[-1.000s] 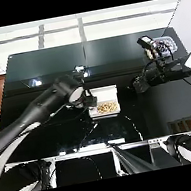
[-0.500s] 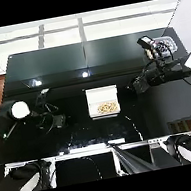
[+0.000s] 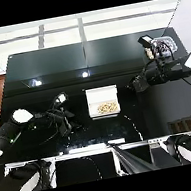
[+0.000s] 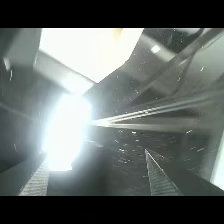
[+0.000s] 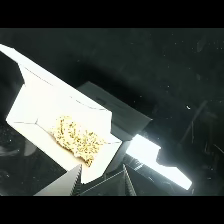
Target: Fold the box and place the chain.
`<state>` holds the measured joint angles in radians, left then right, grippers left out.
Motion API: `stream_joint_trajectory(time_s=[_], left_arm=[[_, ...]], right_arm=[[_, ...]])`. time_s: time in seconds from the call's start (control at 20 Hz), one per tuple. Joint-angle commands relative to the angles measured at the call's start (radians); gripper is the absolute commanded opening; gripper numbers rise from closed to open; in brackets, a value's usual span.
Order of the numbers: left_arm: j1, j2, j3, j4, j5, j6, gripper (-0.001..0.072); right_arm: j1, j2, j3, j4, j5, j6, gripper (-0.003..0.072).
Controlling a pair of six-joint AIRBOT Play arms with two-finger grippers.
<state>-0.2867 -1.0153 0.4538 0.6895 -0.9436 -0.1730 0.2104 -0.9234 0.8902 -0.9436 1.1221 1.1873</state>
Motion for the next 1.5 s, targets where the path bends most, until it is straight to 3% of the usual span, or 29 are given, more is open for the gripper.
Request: stream_joint_trajectory(time_s=[0.0,0.25,0.55,1.45], left_arm=[[-0.033,-0.077,0.015,-0.082,0.061,0.408,0.0712],[-0.042,-0.253,0.127,-0.082,0.073,0.477,0.0712],[-0.105,-0.353,0.224,-0.066,0.088,0.472,0.0712],[-0.171,-0.386,0.262,-0.074,0.114,0.426,0.0709]], right_arm=[[0.000,-0.001,0.000,0.000,-0.007,0.018,0.0307],[0.000,-0.001,0.000,0.001,-0.007,0.022,0.0308],[0.000,-0.001,0.000,0.000,-0.010,0.022,0.0307],[0.000,-0.001,0.000,0.000,-0.055,0.022,0.0307]])
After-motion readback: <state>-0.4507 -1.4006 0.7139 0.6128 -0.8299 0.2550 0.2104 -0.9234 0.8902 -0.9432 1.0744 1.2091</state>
